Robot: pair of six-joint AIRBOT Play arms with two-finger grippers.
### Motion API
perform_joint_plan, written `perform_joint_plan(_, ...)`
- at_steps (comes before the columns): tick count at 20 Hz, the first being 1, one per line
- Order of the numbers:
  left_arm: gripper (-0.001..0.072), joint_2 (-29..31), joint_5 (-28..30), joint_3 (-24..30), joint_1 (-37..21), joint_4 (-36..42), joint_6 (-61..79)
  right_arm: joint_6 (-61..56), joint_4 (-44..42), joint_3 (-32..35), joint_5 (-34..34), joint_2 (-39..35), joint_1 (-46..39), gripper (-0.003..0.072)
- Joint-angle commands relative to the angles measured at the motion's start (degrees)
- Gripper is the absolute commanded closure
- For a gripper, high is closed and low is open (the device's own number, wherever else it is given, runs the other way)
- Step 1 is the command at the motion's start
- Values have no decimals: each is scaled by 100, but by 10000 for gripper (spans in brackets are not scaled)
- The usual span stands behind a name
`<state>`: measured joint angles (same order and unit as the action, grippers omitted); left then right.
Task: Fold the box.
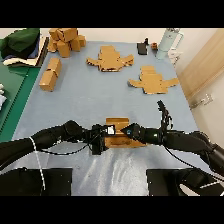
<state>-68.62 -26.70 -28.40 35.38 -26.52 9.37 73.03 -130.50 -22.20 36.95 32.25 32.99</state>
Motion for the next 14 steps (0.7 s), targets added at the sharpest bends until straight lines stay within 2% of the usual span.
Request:
perform_joint_plan(1,224,-26,-28,0,0,-35,7,-31,-57,-4,-9,15,-2,-9)
perform_joint_plan(2,224,-26,-28,0,-2,-33,7,-181,-142,-4,-9,68,-2,-7)
perform_joint_plan(3,224,-24,-26,0,-2,-33,7,-310,-247,-7,-4,149,0,80)
perform_joint_plan(4,224,-24,-26,0,-2,-33,7,-313,-348,-22,-4,262,0,292)
perform_joint_plan(5,224,-26,-26,0,-2,-33,7,-249,-345,-70,-7,426,0,338)
perform_joint_plan(7,224,-26,-26,0,-2,-33,7,173,-337,-332,-37,837,-2,338)
perform_joint_plan(10,224,-26,-26,0,-2,-33,7,1043,-63,-1088,-42,1797,-7,337)
perform_joint_plan(14,224,-26,-26,0,-2,-33,7,1178,619,-1716,101,3195,-50,355)
